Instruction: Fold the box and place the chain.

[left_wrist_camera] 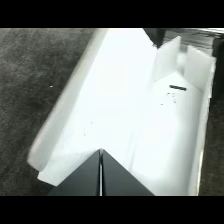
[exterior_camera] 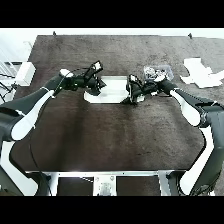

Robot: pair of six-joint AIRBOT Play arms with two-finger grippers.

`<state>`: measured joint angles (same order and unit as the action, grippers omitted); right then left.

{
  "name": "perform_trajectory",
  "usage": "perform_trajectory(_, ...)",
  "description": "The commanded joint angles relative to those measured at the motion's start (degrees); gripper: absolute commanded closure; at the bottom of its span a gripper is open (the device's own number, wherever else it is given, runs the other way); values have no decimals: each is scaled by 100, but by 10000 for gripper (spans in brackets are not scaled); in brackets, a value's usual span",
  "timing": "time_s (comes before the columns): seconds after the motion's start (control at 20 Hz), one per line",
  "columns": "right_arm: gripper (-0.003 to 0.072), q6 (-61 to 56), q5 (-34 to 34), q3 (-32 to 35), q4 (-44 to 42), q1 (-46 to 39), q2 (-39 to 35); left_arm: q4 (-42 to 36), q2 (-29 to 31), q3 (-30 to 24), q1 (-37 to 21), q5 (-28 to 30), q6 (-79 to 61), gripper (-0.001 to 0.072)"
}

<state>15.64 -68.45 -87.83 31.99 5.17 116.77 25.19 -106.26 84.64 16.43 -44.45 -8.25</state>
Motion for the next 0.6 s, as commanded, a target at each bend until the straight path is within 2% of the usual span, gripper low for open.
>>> perform_trajectory(0.0, 184, 0, 0, 2, -2, 0, 2, 7, -79, 35, -4, 234, 26, 692)
perform_trajectory(0.55, 184, 0, 0, 2, -2, 0, 2, 11, -286, 22, -4, -9, 131, 690)
